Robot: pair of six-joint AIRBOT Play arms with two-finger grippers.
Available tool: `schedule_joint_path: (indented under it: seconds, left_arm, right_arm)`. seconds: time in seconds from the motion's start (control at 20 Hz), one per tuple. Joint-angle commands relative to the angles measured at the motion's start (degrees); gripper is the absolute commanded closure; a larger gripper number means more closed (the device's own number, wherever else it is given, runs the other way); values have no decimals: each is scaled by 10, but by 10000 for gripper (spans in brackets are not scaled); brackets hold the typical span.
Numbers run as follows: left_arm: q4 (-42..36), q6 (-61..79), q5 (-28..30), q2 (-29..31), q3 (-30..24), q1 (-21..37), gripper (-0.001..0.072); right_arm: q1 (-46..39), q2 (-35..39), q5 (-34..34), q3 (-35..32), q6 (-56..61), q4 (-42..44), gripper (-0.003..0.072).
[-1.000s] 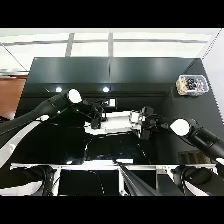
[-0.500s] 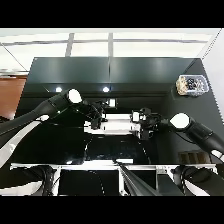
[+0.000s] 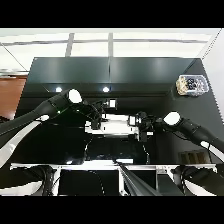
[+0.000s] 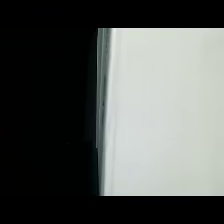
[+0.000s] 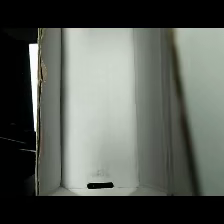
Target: Fold the box and place the chain.
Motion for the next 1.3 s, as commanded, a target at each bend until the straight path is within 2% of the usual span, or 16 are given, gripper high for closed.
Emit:
schedule_joint_path:
  seconds: [0.0, 0.2, 1.05, 1.15, 1.25]
  left_arm:
    - [2, 0, 0, 0, 0, 0, 684]
    - [-3, 0, 0, 0, 0, 0, 684]
    - [-3, 0, 1, 0, 0, 0, 684]
    - [-3, 0, 1, 0, 0, 0, 684]
    - [-3, 0, 1, 0, 0, 0, 684]
  right_arm:
    - [-19, -5, 11, 0, -13, 4, -21]
    - [-20, -14, 11, 0, -23, 32, -20]
    - [-20, -32, 5, 0, -26, 31, -19]
    - [-20, -32, 6, 0, -26, 31, 97]
    - [-20, -32, 6, 0, -26, 31, 98]
